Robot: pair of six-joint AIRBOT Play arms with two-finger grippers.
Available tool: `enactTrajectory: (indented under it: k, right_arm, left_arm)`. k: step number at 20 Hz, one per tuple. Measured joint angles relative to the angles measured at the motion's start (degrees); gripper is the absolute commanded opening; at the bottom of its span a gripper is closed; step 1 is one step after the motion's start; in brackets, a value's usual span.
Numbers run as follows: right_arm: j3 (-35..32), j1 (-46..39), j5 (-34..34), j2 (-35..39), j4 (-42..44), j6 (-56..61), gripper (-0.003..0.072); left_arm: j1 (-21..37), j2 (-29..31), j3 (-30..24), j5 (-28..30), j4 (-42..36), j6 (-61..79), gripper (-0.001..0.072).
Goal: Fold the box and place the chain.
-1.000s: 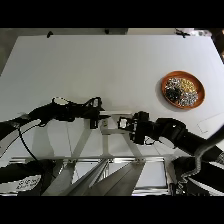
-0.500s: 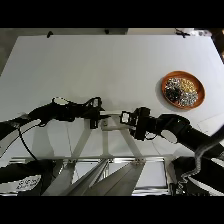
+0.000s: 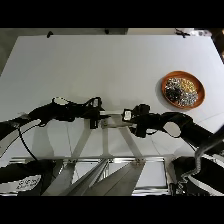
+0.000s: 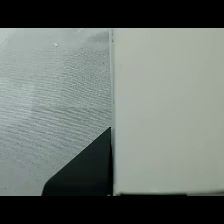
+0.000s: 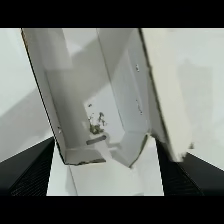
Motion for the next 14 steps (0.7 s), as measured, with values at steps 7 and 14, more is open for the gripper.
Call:
enactTrajectory:
  k: [7,14]
  right_arm:
    - [0.2,-2.6,1.0,-1.2,5.7,-6.6,0.0696]
    - [0.3,-2.9,1.4,-3.6,11.6,-15.3,0.0696]
  left_arm:
    - [0.0,0.0,0.0,0.0,0.0,0.0,0.0010]
    - [0.0,0.0,0.0,0.0,0.0,0.0,0.0010]
